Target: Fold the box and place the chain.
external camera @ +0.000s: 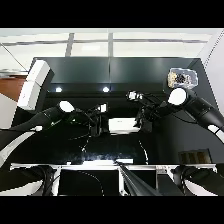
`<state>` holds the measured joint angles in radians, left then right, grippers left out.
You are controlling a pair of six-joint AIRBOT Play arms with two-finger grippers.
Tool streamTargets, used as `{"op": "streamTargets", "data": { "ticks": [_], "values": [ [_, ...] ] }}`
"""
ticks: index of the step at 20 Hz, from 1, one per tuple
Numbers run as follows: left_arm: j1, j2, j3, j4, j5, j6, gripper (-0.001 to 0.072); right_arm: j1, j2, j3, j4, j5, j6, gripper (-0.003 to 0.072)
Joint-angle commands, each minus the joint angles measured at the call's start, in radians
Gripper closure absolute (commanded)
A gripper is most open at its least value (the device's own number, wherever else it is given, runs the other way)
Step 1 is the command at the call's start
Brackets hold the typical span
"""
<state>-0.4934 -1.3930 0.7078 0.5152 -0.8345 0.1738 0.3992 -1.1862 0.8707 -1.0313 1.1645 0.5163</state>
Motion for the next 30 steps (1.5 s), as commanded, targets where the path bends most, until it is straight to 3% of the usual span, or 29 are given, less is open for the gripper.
{"op": "streamTargets", "data": {
  "ticks": [1, 19, 21, 30],
  "values": [
    [-0.001, -0.001, 0.000, 0.000, 0.000, 0.000, 0.0271, 0.000, 0.003, 0.000, 0.011, -0.002, 0.001, 0.0450],
    [-0.001, -0.001, 0.000, 0.000, 0.000, 0.000, 0.0271, 0.000, 0.003, 0.000, 0.031, -0.002, 0.001, 0.0448],
    [-0.001, -0.001, 0.000, 0.000, 0.000, 0.000, 0.0271, 0.000, 0.003, 0.000, 0.027, -0.005, 0.001, 0.0411],
    [-0.001, -0.001, 0.000, 0.000, 0.000, 0.000, 0.0271, 0.000, 0.003, -0.001, 0.025, 0.006, 0.001, 0.0411]
  ]
}}
